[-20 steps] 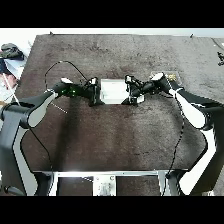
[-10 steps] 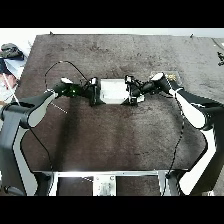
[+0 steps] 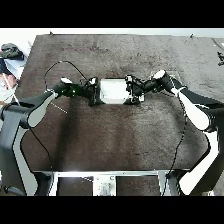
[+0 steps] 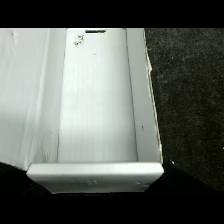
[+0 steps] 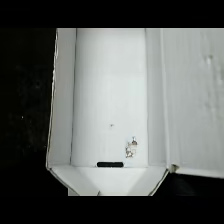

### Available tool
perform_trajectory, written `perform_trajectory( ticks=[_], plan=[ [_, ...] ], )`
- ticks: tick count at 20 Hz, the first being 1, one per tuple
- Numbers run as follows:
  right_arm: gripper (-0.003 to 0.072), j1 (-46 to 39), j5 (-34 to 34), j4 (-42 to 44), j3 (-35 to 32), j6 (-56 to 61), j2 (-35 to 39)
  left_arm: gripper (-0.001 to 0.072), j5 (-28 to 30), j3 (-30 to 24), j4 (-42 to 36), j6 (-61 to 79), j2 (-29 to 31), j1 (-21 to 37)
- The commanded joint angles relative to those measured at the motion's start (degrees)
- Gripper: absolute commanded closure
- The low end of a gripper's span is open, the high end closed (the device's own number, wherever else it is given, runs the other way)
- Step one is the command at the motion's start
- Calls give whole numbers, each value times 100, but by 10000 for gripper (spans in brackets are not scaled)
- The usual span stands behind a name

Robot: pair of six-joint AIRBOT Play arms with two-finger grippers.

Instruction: Fold the box and place the chain.

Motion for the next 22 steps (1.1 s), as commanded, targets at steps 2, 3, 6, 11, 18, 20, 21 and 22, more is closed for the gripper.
perform_trajectory(
  ticks=[2, 3, 6, 11, 18, 20, 21, 22],
  plan=[
    [-30, -7, -9, -546, 7, 7, 186, 504, -7, 2, 0, 2, 0, -2],
    [-30, -7, -7, -640, 7, 7, 258, 504, -7, 2, 0, 2, 0, -2],
    [-29, -37, -9, -977, 7, 13, 501, 504, -9, 2, 0, 2, 0, -2],
    [-28, -350, 0, -1016, 7, 680, 975, 504, -4, 2, 0, 2, 0, -2],
    [648, -179, 328, 525, -17, 1126, 1180, 504, -4, 2, 0, 2, 0, -2],
    [648, -9, -66, 586, -17, 1128, 1172, 504, -4, 2, 0, 2, 0, -2],
    [648, 57, -387, 586, -20, 1128, 1150, 504, -4, 2, 0, 0, 0, -2],
    [648, 98, -684, 590, -20, 1152, 1097, 504, -4, 2, 0, 2, 0, -2]
  ],
)
